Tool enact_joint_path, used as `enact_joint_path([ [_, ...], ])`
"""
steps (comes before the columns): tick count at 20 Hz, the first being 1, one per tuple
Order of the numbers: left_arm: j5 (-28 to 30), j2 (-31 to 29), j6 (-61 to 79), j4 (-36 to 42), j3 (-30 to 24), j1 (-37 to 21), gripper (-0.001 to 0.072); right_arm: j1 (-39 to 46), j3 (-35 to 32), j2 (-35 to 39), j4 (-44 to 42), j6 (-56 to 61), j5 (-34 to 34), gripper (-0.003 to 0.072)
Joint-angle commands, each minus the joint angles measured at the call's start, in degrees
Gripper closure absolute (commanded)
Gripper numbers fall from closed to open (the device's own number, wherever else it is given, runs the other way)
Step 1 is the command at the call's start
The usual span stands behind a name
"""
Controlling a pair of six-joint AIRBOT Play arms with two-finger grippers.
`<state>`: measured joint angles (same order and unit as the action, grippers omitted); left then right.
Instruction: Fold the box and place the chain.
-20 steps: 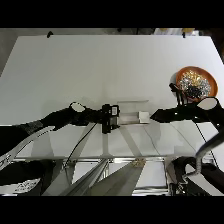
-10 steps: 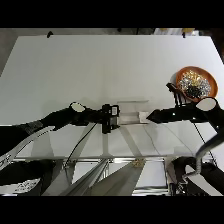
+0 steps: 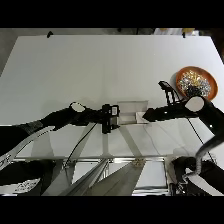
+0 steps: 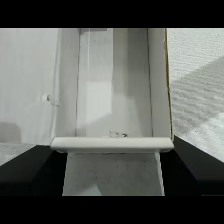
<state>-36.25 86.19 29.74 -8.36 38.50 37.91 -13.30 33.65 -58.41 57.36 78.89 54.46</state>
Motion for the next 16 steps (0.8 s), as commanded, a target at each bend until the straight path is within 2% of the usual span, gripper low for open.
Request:
enact_joint_path([
  [1, 0.0, 0.0, 0.0, 0.0, 0.0, 0.0, 0.0398, -5.9, 3.8, -2.6, 8.8, 14.1, -0.4, 0.0359],
  [6, 0.0, 0.0, 0.0, 0.0, 0.0, 0.0, 0.0398, -12.7, 6.7, -6.5, 17.9, 25.3, 0.4, 0.0375],
  [13, 0.0, 0.0, 0.0, 0.0, 0.0, 0.0, 0.0398, -16.6, 9.7, -11.7, 25.4, 33.2, 1.6, 0.0376],
  [16, 0.0, 0.0, 0.0, 0.0, 0.0, 0.0, 0.0398, -16.6, 10.0, -13.2, 26.9, 35.3, 1.4, 0.0409],
])
